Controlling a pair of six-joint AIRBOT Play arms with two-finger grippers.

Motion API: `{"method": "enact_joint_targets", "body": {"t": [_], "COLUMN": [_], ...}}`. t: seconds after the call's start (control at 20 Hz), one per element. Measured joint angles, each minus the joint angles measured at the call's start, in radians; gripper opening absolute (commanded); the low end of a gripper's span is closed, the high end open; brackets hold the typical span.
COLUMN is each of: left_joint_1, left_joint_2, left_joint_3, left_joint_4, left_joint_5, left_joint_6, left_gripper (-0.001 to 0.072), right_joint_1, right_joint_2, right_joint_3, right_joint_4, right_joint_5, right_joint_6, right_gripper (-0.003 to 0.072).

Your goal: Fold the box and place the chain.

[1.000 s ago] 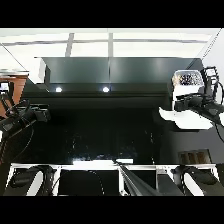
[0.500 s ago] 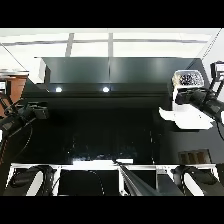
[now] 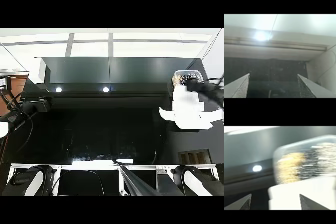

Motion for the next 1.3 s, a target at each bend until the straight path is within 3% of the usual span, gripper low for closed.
{"method": "enact_joint_targets", "body": {"t": [0.2, 0.35, 0.6, 0.75, 0.8, 0.85, 0.95, 1.1, 1.15, 1.3], "left_joint_1": [0.000, 0.000, 0.000, 0.000, 0.000, 0.000, 0.000, 0.000, 0.000, 0.000], "left_joint_2": [-0.025, -0.037, -0.046, -0.047, -0.048, -0.048, -0.048, -0.048, -0.048, -0.048], "left_joint_3": [0.000, 0.000, 0.000, 0.000, 0.000, 0.000, 0.000, 0.000, 0.000, 0.000], "left_joint_4": [-0.002, -0.002, -0.006, -0.010, -0.011, -0.016, -0.025, -0.032, -0.033, -0.035], "left_joint_5": [0.008, 0.000, -0.007, -0.010, -0.010, -0.010, -0.011, -0.013, -0.014, -0.013], "left_joint_6": [0.002, 0.048, 0.079, 0.080, 0.081, 0.081, 0.081, 0.081, 0.081, 0.081], "left_gripper": [0.0708, 0.0708, 0.0708, 0.0707, 0.0707, 0.0707, 0.0707, 0.0707, 0.0707, 0.0707], "right_joint_1": [-0.299, -0.473, -0.607, -0.614, -0.608, -0.600, -0.581, -0.558, -0.552, -0.538], "right_joint_2": [-0.181, -0.299, -0.496, -0.575, -0.592, -0.606, -0.625, -0.636, -0.632, -0.592], "right_joint_3": [0.237, 0.344, 0.453, 0.489, 0.495, 0.499, 0.505, 0.518, 0.522, 0.526], "right_joint_4": [-0.244, -0.350, -0.163, -0.091, -0.074, -0.058, -0.043, -0.029, -0.024, -0.011], "right_joint_5": [0.258, 0.435, 0.711, 0.794, 0.803, 0.809, 0.818, 0.849, 0.868, 0.935], "right_joint_6": [0.165, 0.216, -0.021, -0.140, -0.174, -0.201, -0.245, -0.293, -0.302, -0.316], "right_gripper": [0.0714, 0.0714, 0.0713, 0.0713, 0.0669, 0.0518, 0.0083, 0.0058, 0.0013, 0.0017]}}
